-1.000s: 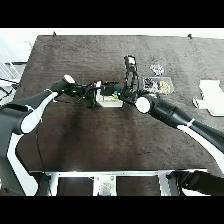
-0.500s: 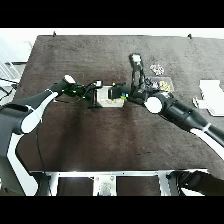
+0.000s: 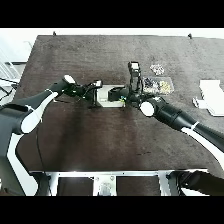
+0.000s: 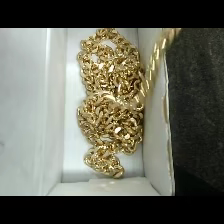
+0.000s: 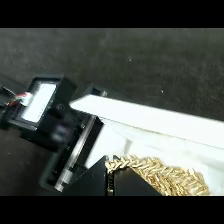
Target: Fold the box and place the chain.
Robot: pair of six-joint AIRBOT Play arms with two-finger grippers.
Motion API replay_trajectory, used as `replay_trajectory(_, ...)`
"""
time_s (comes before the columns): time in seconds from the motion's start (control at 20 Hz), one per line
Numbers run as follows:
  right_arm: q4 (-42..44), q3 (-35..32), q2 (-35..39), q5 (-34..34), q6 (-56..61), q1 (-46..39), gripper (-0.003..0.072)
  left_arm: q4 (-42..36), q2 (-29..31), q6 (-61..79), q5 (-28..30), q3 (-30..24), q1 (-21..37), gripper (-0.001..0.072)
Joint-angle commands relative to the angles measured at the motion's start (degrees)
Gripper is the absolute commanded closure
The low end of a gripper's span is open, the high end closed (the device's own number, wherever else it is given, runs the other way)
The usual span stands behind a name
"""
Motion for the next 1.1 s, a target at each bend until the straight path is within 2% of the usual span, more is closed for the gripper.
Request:
replay_trajectory(0.0, 0.20, -0.07, -0.57, -1.88, 0.17, 0.00, 0.0677, 0.00, -0.02, 0.07, 0.00, 0.04, 0.02, 0.0243)
replay_trajectory(0.5, 0.17, -0.07, -8.15, -4.81, 0.13, -0.02, 0.0672, 0.00, -0.02, 0.07, 0.00, 0.04, 0.04, 0.0243)
replay_trajectory(0.55, 0.17, -0.07, -8.44, -4.81, 0.13, -0.04, 0.0650, 0.00, -0.02, 0.07, 0.00, 0.04, 0.04, 0.0243)
replay_trajectory(0.6, 0.15, -0.07, -8.41, -4.81, 0.11, -0.07, 0.0436, 0.02, -0.02, 0.07, 0.00, 0.04, 0.04, 0.0243)
replay_trajectory(0.65, 0.15, -0.04, -8.39, -4.83, 0.11, -0.07, 0.0285, 0.00, -0.02, 0.07, 0.00, 0.04, 0.02, 0.0243)
replay_trajectory(0.7, 0.17, -0.04, -8.31, -4.81, 0.13, -0.42, 0.0262, 0.00, -0.02, 0.07, 0.00, 0.04, 0.02, 0.0243)
replay_trajectory(0.85, 0.11, -0.07, -5.99, -4.15, 0.11, -1.97, 0.0262, 0.02, -0.02, 0.04, -0.02, 0.04, 0.02, 0.0243)
replay_trajectory(1.05, -2.38, -1.57, 0.96, 3.43, 0.13, -9.88, 0.0264, 0.02, -0.02, 0.04, 0.00, 0.04, 0.04, 0.0243)
